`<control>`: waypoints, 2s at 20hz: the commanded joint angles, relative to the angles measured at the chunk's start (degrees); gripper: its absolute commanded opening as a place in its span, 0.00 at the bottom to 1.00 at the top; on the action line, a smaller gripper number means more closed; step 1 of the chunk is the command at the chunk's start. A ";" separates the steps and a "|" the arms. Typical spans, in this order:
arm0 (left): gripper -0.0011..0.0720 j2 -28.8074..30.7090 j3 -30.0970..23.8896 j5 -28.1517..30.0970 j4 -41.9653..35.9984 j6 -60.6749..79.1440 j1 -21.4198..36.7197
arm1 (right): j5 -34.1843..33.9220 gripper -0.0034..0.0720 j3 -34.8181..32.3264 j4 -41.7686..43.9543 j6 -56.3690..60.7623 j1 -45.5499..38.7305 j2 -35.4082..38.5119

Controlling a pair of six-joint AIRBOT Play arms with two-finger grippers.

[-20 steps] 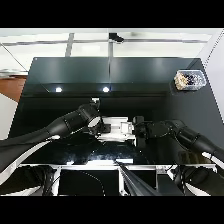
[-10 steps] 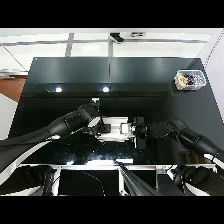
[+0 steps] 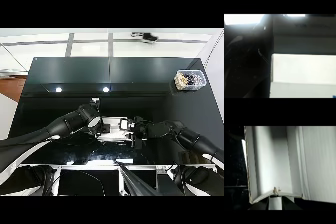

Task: Fold the box and place the chain.

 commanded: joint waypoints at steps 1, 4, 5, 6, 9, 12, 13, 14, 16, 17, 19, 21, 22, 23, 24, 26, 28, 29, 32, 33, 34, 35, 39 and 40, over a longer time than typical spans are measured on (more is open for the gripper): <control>0.05 0.02 -0.02 0.20 -0.09 -0.02 -0.04 | 3.56 0.28 0.00 2.12 2.91 1.99 -1.49; 0.05 0.02 -0.02 0.20 -0.07 -0.02 -0.04 | 5.07 0.28 0.00 2.05 3.91 2.23 -2.10; 0.05 0.02 -0.02 0.20 -0.09 -0.02 -0.04 | 5.07 0.28 0.00 2.05 3.91 2.23 -2.10; 0.05 0.02 -0.02 0.20 -0.09 -0.04 -0.04 | 5.07 0.28 0.00 2.05 3.89 2.27 -2.10; 0.05 0.02 -0.02 0.20 -0.07 -0.04 -0.04 | 5.05 0.28 0.00 2.05 3.91 2.27 -2.10; 0.05 0.02 -0.02 0.17 -0.09 -0.04 -0.04 | 5.07 0.56 0.00 2.05 3.91 2.27 -2.10; 0.05 0.02 -0.02 0.17 -0.09 -0.04 -0.04 | 5.09 0.60 0.00 2.03 3.89 2.27 -2.10; 0.05 0.02 -0.02 0.17 -0.09 -0.04 -0.04 | 5.09 0.50 0.00 1.86 3.89 2.27 -2.10; 0.05 0.02 -0.02 0.15 -0.09 -0.04 -0.04 | 5.25 0.39 0.00 1.84 3.93 2.27 -2.10; 0.05 0.02 -0.02 0.15 -0.09 -0.04 -0.04 | 5.44 0.46 0.00 1.84 3.89 2.27 -2.10; 0.05 0.02 -0.02 0.17 -0.09 -0.04 -0.02 | 5.49 0.23 0.02 1.60 4.15 2.14 -2.08; 0.05 0.02 -0.02 0.15 -0.09 -0.04 -0.02 | 4.74 0.09 0.04 0.68 8.72 1.01 -1.27; 0.05 0.02 -0.02 0.07 -0.17 -0.04 -0.04 | 2.93 0.08 0.11 -0.61 12.76 -0.20 -0.07; 0.05 0.02 -0.02 -0.02 -0.28 -0.04 -0.04 | 0.24 0.08 0.11 -2.60 18.84 -2.08 1.88; 0.05 0.02 -0.02 -0.02 -0.24 -0.04 -0.02 | -2.86 0.08 0.11 -4.76 26.01 -4.28 4.15; 0.05 0.02 -0.02 0.20 -0.09 -0.31 0.02 | -10.99 0.08 0.11 -8.79 41.44 -10.62 9.92; 0.05 0.02 -0.02 0.17 -0.09 -0.31 0.00 | -20.24 0.08 0.09 -12.63 52.87 -18.75 15.93; 0.05 0.02 -0.02 0.15 -0.09 -0.31 -0.02 | -24.39 0.08 0.07 -15.34 57.35 -23.43 18.51; 0.05 0.02 -0.02 0.17 -0.07 -0.28 -0.02 | -27.78 0.08 -2.49 -18.10 69.72 -36.79 19.93; 0.05 0.02 -0.02 0.15 -0.09 -0.28 -0.02 | -26.60 0.08 -4.79 -13.81 70.16 -39.65 19.32; 0.05 0.02 -0.02 0.04 -0.07 -0.28 -0.02 | -25.68 0.08 -7.56 -7.72 69.42 -41.07 18.23; 0.05 0.02 -0.02 0.00 -0.09 -0.28 -0.02 | -24.48 0.08 -9.84 -3.43 67.84 -40.85 16.83; 0.05 0.02 -0.02 0.02 -0.07 -0.28 -0.02 | -15.91 0.08 -12.83 3.96 66.75 -33.11 9.11; 0.05 0.02 -0.02 0.02 -0.09 -0.28 -0.02 | -13.64 0.08 -12.83 5.73 66.73 -30.73 7.50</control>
